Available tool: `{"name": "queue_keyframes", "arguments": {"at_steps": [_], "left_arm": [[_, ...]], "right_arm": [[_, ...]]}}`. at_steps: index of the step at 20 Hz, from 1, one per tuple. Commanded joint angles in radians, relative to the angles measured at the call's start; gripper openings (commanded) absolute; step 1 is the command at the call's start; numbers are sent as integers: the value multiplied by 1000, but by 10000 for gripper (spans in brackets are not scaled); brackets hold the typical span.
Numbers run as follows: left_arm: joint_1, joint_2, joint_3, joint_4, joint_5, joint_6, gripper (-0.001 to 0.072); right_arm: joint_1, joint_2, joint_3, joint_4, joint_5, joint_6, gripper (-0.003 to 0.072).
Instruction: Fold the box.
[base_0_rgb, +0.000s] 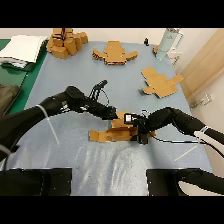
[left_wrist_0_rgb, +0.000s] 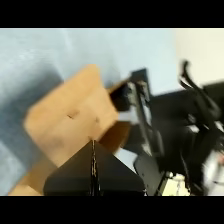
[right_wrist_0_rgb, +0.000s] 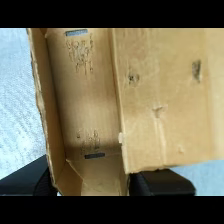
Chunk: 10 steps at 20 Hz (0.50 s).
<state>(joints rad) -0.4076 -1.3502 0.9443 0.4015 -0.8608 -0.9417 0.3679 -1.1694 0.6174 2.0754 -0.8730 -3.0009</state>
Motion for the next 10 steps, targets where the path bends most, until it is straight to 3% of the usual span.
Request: {"name": "queue_keyframes", "arguments": {"at_steps": [1, 5, 7, 10], "left_arm": [[-19, 177, -56, 68, -54, 21, 9], [-128, 404, -193, 184, -39, 122, 9], [-207, 480, -235, 348, -7, 137, 10], [-294, 508, -258, 609, -4, 143, 12]], "right_arm": [[1, 0, 0, 0, 0, 0, 512], [1, 0, 0, 0, 0, 0, 513], [1, 0, 1, 0, 0, 0, 512], [1, 0, 0, 0, 0, 0, 512]]}}
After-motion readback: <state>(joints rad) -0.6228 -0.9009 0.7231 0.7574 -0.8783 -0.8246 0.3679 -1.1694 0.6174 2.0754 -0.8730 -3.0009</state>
